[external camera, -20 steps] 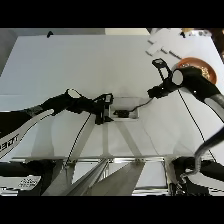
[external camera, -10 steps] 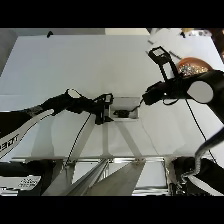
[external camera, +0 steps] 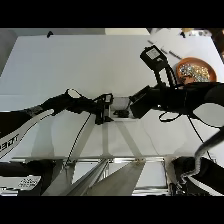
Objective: Fold the box and place the chain.
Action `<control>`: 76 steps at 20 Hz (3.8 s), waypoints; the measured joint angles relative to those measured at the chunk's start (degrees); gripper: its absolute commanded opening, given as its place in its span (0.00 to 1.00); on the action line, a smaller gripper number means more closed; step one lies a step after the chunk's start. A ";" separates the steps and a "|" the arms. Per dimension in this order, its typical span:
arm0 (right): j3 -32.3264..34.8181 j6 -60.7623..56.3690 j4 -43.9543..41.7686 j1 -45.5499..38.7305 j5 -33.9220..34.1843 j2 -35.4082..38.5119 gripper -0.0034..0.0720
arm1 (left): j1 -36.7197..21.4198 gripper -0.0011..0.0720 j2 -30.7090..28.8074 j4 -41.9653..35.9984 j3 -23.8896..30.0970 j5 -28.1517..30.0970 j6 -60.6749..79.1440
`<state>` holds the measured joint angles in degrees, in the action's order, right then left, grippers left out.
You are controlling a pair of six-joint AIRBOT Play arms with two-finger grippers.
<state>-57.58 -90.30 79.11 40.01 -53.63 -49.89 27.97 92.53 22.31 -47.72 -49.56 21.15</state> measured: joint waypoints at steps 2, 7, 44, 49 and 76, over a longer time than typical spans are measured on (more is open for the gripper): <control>0.00 -1.16 -0.79 1.09 2.03 0.02 0.07 | 0.00 0.30 0.00 0.00 0.00 0.00 0.00; 1.73 -2.99 -1.38 2.21 5.40 -2.29 0.07 | 0.00 0.30 0.00 0.00 0.00 0.00 0.00; 5.75 0.31 2.10 -28.00 5.29 -15.98 0.49 | 0.00 0.30 0.00 0.00 0.00 0.02 0.00; 2.43 0.33 6.10 -28.55 1.92 -25.55 0.49 | 0.00 0.30 0.00 0.02 0.00 0.02 0.00; 1.53 0.79 8.41 -28.63 6.05 -31.76 0.48 | 0.00 0.30 0.00 0.02 0.00 0.02 0.02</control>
<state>-56.05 -89.52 87.53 11.38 -47.57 -81.65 27.97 92.53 22.33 -47.72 -49.54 21.17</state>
